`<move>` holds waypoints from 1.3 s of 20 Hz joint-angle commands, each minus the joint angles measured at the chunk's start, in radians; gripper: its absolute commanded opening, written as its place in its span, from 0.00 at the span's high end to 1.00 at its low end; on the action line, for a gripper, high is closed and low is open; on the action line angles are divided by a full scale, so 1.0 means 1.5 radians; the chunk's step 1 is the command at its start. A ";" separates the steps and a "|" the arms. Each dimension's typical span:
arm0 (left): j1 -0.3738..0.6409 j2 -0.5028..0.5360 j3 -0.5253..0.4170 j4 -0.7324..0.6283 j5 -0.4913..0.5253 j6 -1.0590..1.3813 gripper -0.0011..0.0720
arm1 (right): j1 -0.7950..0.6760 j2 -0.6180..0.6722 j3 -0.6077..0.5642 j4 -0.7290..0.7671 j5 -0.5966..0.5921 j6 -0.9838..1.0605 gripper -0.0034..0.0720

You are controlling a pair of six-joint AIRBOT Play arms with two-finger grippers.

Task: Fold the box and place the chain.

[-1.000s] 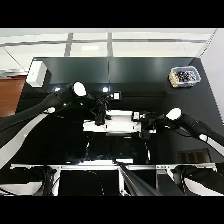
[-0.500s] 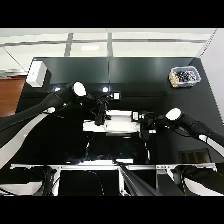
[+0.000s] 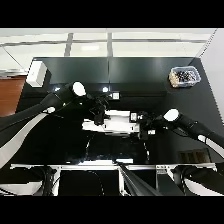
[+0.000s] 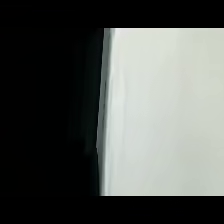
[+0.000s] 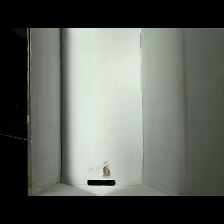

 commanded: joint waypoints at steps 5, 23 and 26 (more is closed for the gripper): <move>0.007 0.008 0.001 0.009 -0.027 -0.009 0.48 | 0.001 0.000 0.000 -0.004 -0.005 -0.001 0.33; 0.084 0.251 -0.256 -0.127 -0.142 -0.257 0.95 | 0.001 0.000 0.000 -0.006 0.007 -0.041 0.71; 0.039 0.251 -0.257 -0.253 0.066 -0.169 0.95 | 0.001 0.000 0.000 -0.003 0.004 -0.036 0.71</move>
